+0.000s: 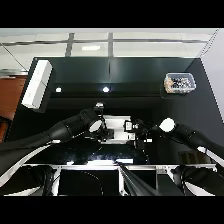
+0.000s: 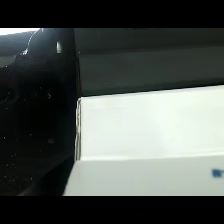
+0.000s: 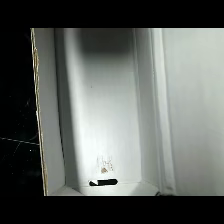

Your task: Fold the box and place the chain.

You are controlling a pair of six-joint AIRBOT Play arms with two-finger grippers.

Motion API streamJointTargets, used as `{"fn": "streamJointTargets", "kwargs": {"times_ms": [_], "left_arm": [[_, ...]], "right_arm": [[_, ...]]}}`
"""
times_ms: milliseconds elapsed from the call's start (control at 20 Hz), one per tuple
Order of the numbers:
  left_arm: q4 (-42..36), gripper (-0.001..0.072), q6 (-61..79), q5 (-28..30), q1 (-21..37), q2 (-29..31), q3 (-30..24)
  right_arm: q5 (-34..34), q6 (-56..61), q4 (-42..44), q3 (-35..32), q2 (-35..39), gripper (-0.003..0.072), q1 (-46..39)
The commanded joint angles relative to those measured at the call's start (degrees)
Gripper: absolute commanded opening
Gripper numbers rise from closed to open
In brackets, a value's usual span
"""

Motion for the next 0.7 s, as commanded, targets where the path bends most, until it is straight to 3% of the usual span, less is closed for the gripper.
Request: {"fn": "streamJointTargets", "kwargs": {"times_ms": [0, 50, 650], "left_arm": [[-0.02, 0.0209, -0.81, 0.46, -0.04, -0.55, 0.09], [0.00, 0.0157, -0.92, 0.50, -0.04, -0.55, 0.09], [-0.02, 0.0157, -1.38, 1.20, 0.07, -0.55, 0.09]], "right_arm": [[0.02, 0.04, 0.02, -0.04, -0.04, 0.0417, 0.04], [0.02, 0.04, 0.02, -0.04, -0.04, 0.0417, 0.04], [0.02, 0.02, 0.02, -0.04, -0.04, 0.0417, 0.04]]}}
